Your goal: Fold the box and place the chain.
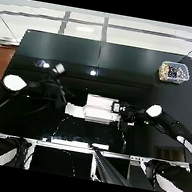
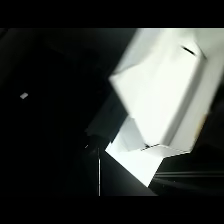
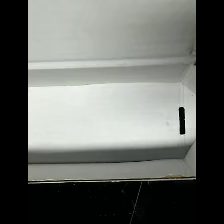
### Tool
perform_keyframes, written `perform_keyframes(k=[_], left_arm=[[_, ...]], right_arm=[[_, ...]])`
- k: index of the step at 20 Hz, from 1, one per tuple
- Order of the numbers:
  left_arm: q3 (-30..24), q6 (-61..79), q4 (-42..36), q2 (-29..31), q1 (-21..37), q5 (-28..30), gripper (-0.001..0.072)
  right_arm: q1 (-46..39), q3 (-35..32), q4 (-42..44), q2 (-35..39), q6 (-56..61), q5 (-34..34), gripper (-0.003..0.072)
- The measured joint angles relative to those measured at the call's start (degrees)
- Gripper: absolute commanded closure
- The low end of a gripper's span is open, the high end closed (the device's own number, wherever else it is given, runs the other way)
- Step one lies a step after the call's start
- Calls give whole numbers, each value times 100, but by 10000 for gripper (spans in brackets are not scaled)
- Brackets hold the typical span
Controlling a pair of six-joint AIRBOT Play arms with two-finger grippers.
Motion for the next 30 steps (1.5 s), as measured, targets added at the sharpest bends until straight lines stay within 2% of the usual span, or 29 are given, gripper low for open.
perform_keyframes(k=[2,5,8,10,14,20,26,30], left_arm=[[-4,-1360,439,31,595,-262,681],[-24,-3136,876,-380,1515,-990,681],[-74,-3600,553,-1154,2140,-1897,683],[-96,-3628,214,-1628,2260,-2164,683],[-107,-3665,-188,-2190,1871,-1932,683],[-96,-3602,-455,-2559,890,-1545,682],[-96,-2959,-1005,-2629,621,-1381,682],[-96,-2505,-1399,-2632,592,-1582,682]], right_arm=[[0,0,0,0,0,0,620],[0,0,0,0,0,0,620],[0,2,0,0,0,0,620],[0,0,0,0,0,0,620],[0,0,-2,0,0,0,620],[0,0,-2,0,0,2,620],[0,0,-2,0,-2,2,620],[0,0,-2,0,-2,2,620]])
